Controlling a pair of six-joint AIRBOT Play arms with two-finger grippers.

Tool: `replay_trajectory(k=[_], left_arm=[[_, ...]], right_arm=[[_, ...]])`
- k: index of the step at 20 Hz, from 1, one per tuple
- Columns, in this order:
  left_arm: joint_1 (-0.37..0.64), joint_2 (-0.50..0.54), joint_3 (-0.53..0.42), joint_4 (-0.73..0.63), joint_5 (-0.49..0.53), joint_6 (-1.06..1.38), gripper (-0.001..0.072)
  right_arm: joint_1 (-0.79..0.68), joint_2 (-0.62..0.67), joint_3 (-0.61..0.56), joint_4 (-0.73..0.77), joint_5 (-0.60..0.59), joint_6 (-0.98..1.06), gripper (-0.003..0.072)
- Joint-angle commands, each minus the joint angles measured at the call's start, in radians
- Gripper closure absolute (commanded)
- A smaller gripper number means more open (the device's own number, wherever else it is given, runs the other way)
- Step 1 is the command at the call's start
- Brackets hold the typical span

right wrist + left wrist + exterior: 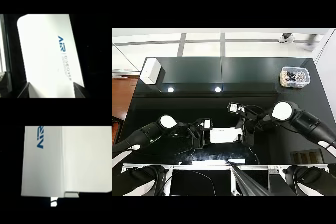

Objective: Fold the box and place the chain.

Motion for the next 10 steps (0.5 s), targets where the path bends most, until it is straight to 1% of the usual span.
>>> replay_trajectory(k=[1, 2, 4, 5, 6, 10], left_arm=[[0.0, -0.001, 0.001, 0.0, 0.0, 0.0, 0.0269], [0.0, -0.001, 0.001, 0.0, 0.0, 0.0, 0.0268], [0.0, -0.001, 0.001, 0.0, 0.0, 0.0, 0.0269], [0.0, -0.001, 0.001, 0.0, 0.0, 0.0, 0.0269], [0.0, -0.001, 0.001, 0.0, 0.0, 0.0, 0.0268], [0.0, -0.001, 0.001, 0.0, 0.0, 0.0, 0.0268]], right_arm=[[0.011, -0.022, -0.001, -0.025, -0.04, -0.014, 0.0073], [0.014, -0.025, -0.001, -0.025, -0.058, -0.014, 0.0098], [0.017, -0.025, -0.001, -0.022, -0.074, -0.014, 0.0278], [0.018, -0.025, -0.001, -0.023, -0.072, -0.014, 0.0392], [0.018, -0.025, -0.001, -0.022, -0.069, -0.014, 0.0455], [0.018, -0.025, -0.001, -0.022, -0.069, -0.014, 0.0455]])
